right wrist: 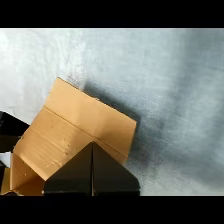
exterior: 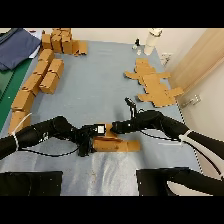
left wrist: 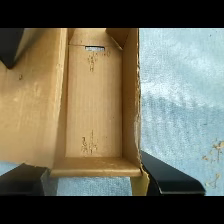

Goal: Fold the box.

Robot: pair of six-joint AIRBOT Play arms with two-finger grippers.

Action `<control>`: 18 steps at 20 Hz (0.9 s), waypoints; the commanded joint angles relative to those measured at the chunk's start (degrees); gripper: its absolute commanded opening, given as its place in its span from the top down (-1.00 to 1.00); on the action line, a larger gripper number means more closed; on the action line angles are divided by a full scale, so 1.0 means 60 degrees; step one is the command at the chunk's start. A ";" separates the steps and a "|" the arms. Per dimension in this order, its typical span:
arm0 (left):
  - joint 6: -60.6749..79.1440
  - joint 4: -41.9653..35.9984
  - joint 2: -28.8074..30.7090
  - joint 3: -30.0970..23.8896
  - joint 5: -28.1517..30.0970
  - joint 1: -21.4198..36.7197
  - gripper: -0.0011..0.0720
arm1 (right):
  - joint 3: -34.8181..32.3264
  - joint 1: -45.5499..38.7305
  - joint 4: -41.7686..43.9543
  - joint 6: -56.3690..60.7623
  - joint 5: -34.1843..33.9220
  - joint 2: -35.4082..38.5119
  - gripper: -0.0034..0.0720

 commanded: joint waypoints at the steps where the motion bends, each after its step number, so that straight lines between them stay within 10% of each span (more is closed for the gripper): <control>1: -0.0193 0.0007 0.0000 -0.0004 0.0047 0.0000 -0.33 | 0.0124 -0.0018 -0.0466 -0.0379 0.0055 0.0554 0.90; 10: -0.0933 0.0033 0.0000 -0.0007 0.0619 0.0000 -0.33 | 0.0171 -0.0018 -0.5639 0.3013 -0.1118 0.3330 0.90; 16: -0.0892 0.0007 -0.0004 -0.0157 0.0616 0.0000 -0.33 | 0.0171 -0.0007 -0.5756 0.0922 -0.3020 0.3799 0.90; 17: -0.0892 0.0004 -0.0004 -0.0157 0.0612 0.0000 -0.33 | 0.0171 -0.0007 -0.5628 -0.0025 -0.3151 0.3799 0.80; 18: -0.0892 0.0007 -0.0004 -0.0157 0.0612 0.0000 -0.33 | 0.0168 -0.0007 -0.5639 -0.0616 -0.3231 0.3789 0.22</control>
